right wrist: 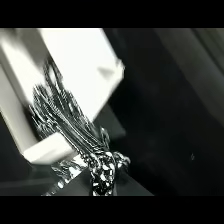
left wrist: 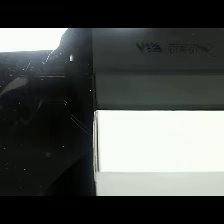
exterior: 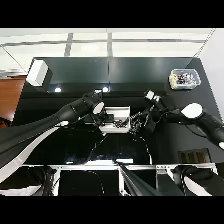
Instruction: Fold the box and place the chain.
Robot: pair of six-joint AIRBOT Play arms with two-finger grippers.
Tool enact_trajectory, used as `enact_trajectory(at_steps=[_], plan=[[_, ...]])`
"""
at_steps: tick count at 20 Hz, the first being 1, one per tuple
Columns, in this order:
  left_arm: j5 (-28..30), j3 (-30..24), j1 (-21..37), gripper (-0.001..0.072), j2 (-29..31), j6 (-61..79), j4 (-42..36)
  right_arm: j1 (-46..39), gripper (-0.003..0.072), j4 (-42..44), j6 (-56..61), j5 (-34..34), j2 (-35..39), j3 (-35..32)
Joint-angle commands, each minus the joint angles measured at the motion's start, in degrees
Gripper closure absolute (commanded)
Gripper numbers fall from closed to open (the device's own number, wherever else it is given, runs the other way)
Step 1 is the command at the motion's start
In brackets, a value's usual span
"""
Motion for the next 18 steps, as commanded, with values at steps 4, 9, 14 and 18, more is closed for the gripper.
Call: enact_trajectory(at_steps=[4, 9, 14, 18], plan=[[-0.02, 0.0, 0.02, 0.0679, -0.02, 0.02, -1.05, -0.61, 0.067, 2.73, 15.82, 14.47, 4.94, 14.71], [0.0, 0.0, 0.02, 0.0679, -0.02, 0.02, -1.03, -0.57, 0.067, 17.46, 16.44, 15.04, 4.94, 21.53], [0.0, 0.0, 0.02, 0.0679, -0.02, 0.02, -1.05, 1.44, 0.067, 23.34, 16.63, 14.91, 4.94, 25.2], [0.0, 0.0, 0.02, 0.068, -0.02, 0.02, -1.05, 1.73, 0.0671, 25.66, 16.63, 14.38, 4.94, 30.1]])
